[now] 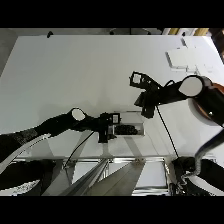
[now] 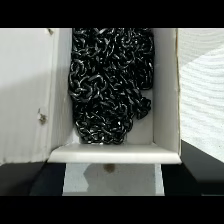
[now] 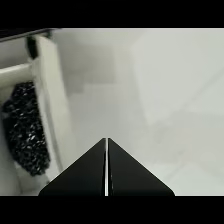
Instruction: Fold the box and place the chain.
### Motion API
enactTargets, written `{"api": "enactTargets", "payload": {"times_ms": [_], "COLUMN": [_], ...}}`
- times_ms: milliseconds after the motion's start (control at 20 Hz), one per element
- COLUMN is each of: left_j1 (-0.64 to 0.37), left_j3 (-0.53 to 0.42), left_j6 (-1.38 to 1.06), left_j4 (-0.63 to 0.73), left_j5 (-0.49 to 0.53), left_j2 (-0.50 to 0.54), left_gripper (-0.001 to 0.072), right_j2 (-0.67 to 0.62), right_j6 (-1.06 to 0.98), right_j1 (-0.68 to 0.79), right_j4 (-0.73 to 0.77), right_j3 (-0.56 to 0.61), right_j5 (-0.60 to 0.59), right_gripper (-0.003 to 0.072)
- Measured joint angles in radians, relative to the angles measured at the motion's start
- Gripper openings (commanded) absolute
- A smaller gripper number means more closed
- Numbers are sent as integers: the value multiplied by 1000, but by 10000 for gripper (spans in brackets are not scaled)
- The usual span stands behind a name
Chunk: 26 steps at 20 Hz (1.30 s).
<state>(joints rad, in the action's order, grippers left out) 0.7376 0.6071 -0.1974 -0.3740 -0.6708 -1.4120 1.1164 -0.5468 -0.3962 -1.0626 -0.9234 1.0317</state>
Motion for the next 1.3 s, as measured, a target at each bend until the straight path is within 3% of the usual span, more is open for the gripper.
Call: {"api": "enactTargets", "payload": {"times_ms": [200,450,650,800,1050,1300], "left_j1": [0,0,0,0,0,0], "left_j3": [0,0,0,0,0,0], "left_j6": [0,0,0,0,0,0], "left_j4": [0,0,0,0,0,0], "left_j5": [0,0,0,0,0,0], "left_j2": [0,0,0,0,0,0], "left_gripper": [173,173,173,173,173,173], "right_j2": [62,46,5,-52,-123,-138], "right_j6": [-40,-48,-37,-10,43,54], "right_j1": [-14,-60,-107,-149,-222,-247], "right_j4": [-7,-8,-7,-5,0,-2], "right_j3": [3,36,80,127,209,250], "right_j5": [-17,35,58,68,39,-21], "right_gripper": [14,17,123,129,298,267]}}
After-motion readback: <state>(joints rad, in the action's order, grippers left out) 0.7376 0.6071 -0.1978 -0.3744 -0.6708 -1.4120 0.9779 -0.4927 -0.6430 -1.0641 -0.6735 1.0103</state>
